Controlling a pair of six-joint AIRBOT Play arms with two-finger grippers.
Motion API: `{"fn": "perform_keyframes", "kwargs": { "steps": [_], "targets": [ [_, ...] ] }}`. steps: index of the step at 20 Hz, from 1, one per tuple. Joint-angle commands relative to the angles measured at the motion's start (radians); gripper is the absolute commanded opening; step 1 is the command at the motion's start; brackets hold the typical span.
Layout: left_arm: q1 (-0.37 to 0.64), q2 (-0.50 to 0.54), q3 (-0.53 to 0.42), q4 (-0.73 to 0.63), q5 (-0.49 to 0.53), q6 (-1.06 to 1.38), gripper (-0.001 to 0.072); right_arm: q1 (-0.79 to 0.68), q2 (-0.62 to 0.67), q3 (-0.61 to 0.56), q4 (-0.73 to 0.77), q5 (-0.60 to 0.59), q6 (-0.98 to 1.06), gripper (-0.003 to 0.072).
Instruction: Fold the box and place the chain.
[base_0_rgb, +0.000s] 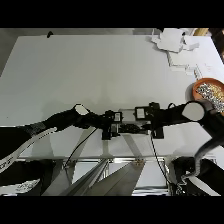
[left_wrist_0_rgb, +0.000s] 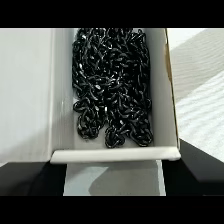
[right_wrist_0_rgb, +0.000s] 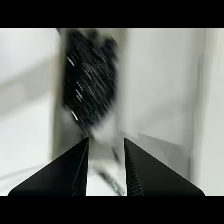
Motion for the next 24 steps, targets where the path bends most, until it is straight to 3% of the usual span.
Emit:
{"fn": "perform_keyframes", "kwargs": {
  "steps": [1, 5, 12, 17, 24],
  "targets": [
    [0.000, 0.001, 0.000, 0.000, 0.000, 0.000, 0.0217, -0.213, 0.040, -0.001, -0.024, 0.072, -0.071, 0.0217],
    [0.000, 0.001, 0.000, 0.000, 0.000, 0.000, 0.0217, -0.386, -0.034, -0.001, -0.022, -0.014, -0.228, 0.0179],
    [0.000, 0.001, 0.000, 0.000, -0.002, 0.000, 0.0217, -0.396, -0.257, -0.001, -0.041, -0.066, -0.338, 0.0182],
    [0.000, 0.001, 0.000, 0.000, -0.002, 0.000, 0.0217, -0.396, -0.328, -0.001, -0.079, -0.070, -0.363, 0.0300],
    [0.000, 0.001, 0.000, 0.000, -0.002, 0.000, 0.0217, -0.396, -0.329, -0.007, -0.084, -0.065, -0.381, 0.0298]
  ]
}}
